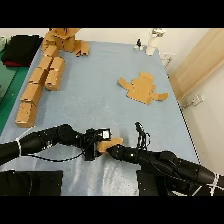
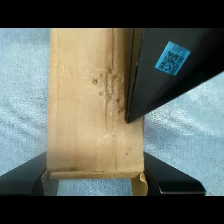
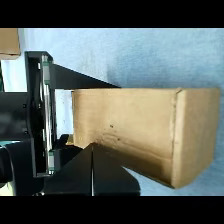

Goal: Fold the box.

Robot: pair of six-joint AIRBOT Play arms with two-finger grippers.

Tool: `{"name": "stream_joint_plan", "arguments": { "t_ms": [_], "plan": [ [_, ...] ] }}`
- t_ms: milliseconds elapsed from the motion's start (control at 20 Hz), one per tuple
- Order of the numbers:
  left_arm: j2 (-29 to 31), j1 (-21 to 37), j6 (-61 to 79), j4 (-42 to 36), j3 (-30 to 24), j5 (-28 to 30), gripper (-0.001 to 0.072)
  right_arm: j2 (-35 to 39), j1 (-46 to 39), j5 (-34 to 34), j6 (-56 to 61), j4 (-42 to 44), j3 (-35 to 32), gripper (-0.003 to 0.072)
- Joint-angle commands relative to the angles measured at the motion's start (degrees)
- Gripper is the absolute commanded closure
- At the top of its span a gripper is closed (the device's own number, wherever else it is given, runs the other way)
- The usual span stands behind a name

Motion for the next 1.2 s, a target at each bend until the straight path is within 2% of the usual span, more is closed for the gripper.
{"name": "stream_joint_plan", "arguments": {
  "t_ms": [0, 500, 700, 850, 950, 1050, 1150],
  "plan": [
    [-0.02, 0.04, -0.02, 0.0, -0.02, 0.0, 0.0236, -1.33, -0.04, 0.46, 0.0, -0.35, -0.04, 0.0685],
    [-0.02, 0.04, -0.02, 0.0, -0.02, 0.0, 0.0236, -0.92, -0.04, 0.5, -0.02, -2.23, 0.68, 0.0684],
    [-0.02, 0.04, -0.02, 0.0, -0.02, 0.0, 0.0236, 4.96, -0.55, -3.19, 0.04, -8.31, 3.96, 0.0685],
    [-0.02, 0.04, -0.02, 0.0, -0.02, 0.0, 0.0236, 10.19, -4.42, -15.93, 3.08, -17.16, 6.88, 0.0685],
    [-0.02, 0.04, -0.02, 0.0, -0.02, 0.0, 0.0236, 11.98, -8.04, -29.4, 9.84, -28.98, 9.73, 0.0685],
    [-0.02, 0.04, -0.02, 0.0, -0.02, 0.0, 0.0236, 12.24, -12.2, -45.83, 14.62, -41.66, 13.29, 0.0684],
    [-0.02, 0.04, -0.02, 0.0, -0.02, 0.0, 0.0236, 12.24, -15.74, -55.56, 14.99, -47.01, 16.52, 0.0683]
  ]
}}
